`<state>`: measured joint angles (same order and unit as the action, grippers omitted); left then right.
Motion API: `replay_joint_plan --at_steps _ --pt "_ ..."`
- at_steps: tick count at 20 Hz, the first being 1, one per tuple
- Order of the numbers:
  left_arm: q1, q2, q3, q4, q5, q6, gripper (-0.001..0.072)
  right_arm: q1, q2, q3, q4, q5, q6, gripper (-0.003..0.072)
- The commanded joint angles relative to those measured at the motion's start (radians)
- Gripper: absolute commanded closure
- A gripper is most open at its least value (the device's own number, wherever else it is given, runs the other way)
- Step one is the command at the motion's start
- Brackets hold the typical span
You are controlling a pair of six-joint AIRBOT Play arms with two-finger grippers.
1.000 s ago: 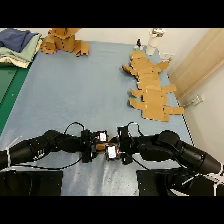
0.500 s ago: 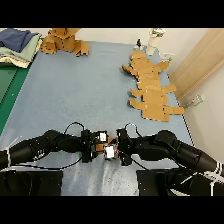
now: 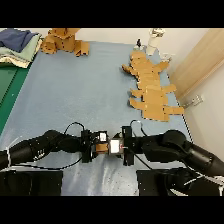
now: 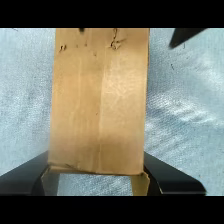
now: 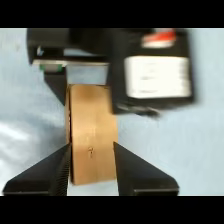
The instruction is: Fold the box.
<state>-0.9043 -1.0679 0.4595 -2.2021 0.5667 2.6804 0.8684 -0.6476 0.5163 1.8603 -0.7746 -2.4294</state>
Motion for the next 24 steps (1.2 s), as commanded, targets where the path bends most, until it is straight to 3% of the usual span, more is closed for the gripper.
replay_joint_plan --at_steps 1,2,4,7,10,14,24 --pt "0.000 0.000 0.000 0.000 0.000 0.000 0.0196 0.000 0.104 0.022 0.000 -0.134 0.491 0.0466" --pt "0.000 0.000 0.000 0.000 0.000 0.000 0.0196 0.000 0.123 0.017 0.011 -0.173 0.626 0.0632" --pt "0.000 0.000 0.000 0.000 0.000 0.000 0.0195 -0.001 0.157 -0.030 0.071 -0.204 0.820 0.0685" --pt "0.000 0.000 0.001 0.000 0.000 0.000 0.0195 -0.016 0.161 -0.167 0.274 -0.128 0.995 0.0686" --pt "0.000 0.000 0.000 0.000 0.000 0.000 0.0195 -0.019 0.143 -0.299 0.505 0.129 1.043 0.0686" --pt "0.000 0.000 0.000 0.000 0.000 0.000 0.0195 -0.019 0.125 -0.309 0.528 0.371 1.069 0.0686" --pt "0.000 0.000 0.000 0.000 0.000 0.000 0.0195 -0.019 0.047 -0.310 0.515 0.400 1.079 0.0686"
